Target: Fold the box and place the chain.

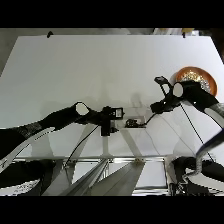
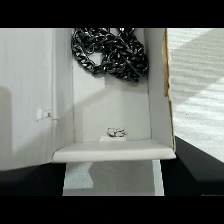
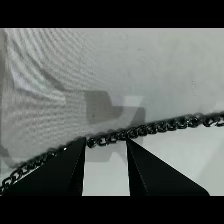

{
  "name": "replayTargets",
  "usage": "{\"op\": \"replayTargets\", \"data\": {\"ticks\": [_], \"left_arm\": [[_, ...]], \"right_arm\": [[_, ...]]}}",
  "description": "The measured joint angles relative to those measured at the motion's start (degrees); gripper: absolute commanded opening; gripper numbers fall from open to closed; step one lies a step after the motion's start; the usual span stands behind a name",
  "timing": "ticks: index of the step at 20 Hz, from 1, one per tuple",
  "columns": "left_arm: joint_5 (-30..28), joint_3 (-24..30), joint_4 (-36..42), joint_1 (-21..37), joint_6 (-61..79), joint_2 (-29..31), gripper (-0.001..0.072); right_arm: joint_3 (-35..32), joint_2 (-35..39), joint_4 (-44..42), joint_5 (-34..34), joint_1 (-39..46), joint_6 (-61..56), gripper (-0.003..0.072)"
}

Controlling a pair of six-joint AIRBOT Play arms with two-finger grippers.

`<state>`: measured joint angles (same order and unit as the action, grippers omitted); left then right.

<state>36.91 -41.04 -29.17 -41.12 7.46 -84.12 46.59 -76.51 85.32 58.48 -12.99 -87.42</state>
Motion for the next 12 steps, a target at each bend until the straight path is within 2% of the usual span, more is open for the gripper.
{"op": "replayTargets", "data": {"ticks": [3,5,10,12], "left_arm": [[0.0,0.0,0.0,0.0,0.0,0.0,0.0208],[0.0,0.0,0.0,0.0,0.0,0.0,0.0208],[0.02,0.0,0.0,0.0,0.0,-0.02,0.0208],[0.02,0.0,0.0,0.0,0.0,0.0,0.0208]], "right_arm": [[0.04,-1.11,0.09,0.15,-0.37,-1.2,0.0211],[0.02,-1.53,0.2,1.01,-0.48,-1.81,0.0155],[-0.26,-0.17,-0.24,5.22,-0.61,-2.43,0.0154],[-0.09,1.42,0.15,3.96,-0.61,-2.58,0.0154]]}}
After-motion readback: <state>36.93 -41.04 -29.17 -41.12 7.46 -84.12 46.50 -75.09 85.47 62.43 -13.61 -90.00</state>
